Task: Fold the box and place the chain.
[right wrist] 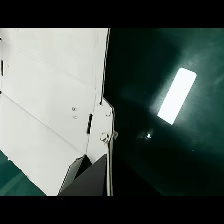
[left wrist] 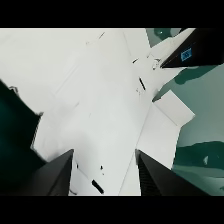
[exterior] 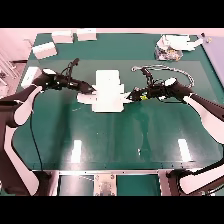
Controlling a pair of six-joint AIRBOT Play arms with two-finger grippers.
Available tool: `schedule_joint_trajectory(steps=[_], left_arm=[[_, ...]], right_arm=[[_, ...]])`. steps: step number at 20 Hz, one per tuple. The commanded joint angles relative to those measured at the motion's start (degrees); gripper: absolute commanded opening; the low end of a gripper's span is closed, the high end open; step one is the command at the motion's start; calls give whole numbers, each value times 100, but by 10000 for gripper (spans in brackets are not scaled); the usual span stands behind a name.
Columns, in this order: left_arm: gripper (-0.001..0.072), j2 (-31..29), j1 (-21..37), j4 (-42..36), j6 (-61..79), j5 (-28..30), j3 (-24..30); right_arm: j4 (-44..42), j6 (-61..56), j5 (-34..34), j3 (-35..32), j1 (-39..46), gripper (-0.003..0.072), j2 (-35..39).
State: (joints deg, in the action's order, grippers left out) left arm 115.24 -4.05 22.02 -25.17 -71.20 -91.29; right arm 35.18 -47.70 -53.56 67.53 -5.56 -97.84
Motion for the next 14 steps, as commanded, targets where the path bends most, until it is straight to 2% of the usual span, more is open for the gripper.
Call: schedule_joint_trajectory(steps=[1, 3, 7, 10, 14], left_arm=[[457, 31, -162, -39, 190, 317, -13], [457, 31, -133, 22, 273, 380, -46], [457, 17, 92, 31, 254, -208, -468], [457, 17, 295, 168, -98, 17, -839], [457, 26, 297, 815, -334, 372, -870]], right_arm=[[-2, -2, -2, 4, 0, 8, -2], [0, 0, -2, 4, 0, 8, -2], [0, 20, -2, 4, 2, 8, -2], [0, 20, -2, 4, 2, 8, -2], [-2, 20, -2, 4, 2, 8, -2]])
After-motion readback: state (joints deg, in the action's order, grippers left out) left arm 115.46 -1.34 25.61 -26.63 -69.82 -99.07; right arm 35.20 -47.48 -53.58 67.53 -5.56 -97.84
